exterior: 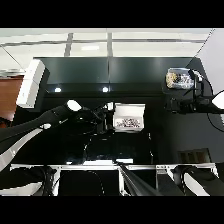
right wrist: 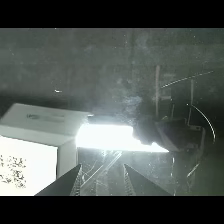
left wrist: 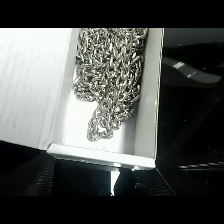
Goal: Fold the box and place the chain.
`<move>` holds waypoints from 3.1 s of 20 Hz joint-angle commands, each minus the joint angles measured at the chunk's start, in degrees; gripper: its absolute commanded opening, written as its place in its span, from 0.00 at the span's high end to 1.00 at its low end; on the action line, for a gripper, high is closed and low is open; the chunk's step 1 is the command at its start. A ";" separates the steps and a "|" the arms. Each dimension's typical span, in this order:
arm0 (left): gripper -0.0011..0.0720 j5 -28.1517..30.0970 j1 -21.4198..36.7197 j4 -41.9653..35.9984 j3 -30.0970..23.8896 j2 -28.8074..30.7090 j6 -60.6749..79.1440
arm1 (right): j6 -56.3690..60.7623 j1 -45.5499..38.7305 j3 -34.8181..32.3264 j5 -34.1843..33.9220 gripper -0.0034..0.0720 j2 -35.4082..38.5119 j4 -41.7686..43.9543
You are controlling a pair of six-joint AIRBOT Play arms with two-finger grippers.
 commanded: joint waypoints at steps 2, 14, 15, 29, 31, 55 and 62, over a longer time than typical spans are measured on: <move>0.61 -0.17 -0.17 0.72 0.07 -0.04 0.28 | 0.00 -0.04 -0.02 -0.17 0.56 -0.11 0.37; 0.61 -0.22 -0.15 0.59 0.07 -0.04 0.28 | -30.12 7.37 0.31 -8.22 0.08 -13.90 31.30; 0.61 -0.22 -0.15 0.59 0.07 -0.04 0.28 | -33.51 8.83 0.31 -8.13 0.08 -14.29 30.25; 0.61 -0.22 -0.15 0.59 0.07 -0.04 0.26 | -63.49 14.99 7.78 8.35 0.09 -14.25 17.31; 0.61 -0.22 -0.15 0.59 0.07 -0.04 0.28 | -63.82 16.09 7.78 8.07 0.09 -14.75 16.55; 0.61 -0.22 -0.15 0.59 0.07 -0.04 0.28 | -66.47 19.85 3.45 1.62 0.32 -14.75 16.81; 0.61 -0.22 -0.15 0.59 0.07 -0.04 0.28 | -66.47 19.96 3.45 1.62 0.64 -14.64 16.81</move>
